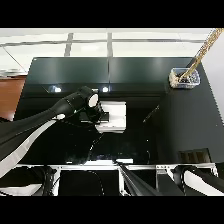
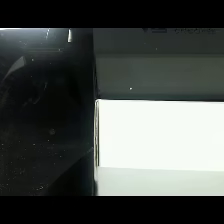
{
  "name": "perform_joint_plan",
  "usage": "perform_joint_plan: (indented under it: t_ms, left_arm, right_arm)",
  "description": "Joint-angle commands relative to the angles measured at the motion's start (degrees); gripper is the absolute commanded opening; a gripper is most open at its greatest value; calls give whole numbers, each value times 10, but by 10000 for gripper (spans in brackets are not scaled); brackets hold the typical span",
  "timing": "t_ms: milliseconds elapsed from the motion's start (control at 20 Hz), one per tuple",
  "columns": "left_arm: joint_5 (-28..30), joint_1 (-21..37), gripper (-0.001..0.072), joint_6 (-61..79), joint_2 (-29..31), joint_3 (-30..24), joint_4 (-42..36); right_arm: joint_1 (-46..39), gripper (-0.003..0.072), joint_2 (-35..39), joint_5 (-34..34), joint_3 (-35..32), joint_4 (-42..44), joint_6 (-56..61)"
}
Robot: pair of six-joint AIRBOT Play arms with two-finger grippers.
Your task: Fold the box and place the chain.
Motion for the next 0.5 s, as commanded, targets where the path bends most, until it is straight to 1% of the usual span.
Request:
perform_joint_plan:
  t_ms: [0,200,350,450]
  left_arm:
    - [0,0,26,0,0,0,0]
    - [0,0,26,0,0,0,0]
    - [0,0,26,0,0,0,0]
    - [0,0,26,0,0,0,0]
  right_arm:
    - [0,7,17,7,37,108,-27]
    - [0,8,23,28,37,177,-38]
    - [5,8,23,73,36,226,-52]
    - [22,8,23,106,33,227,-51]
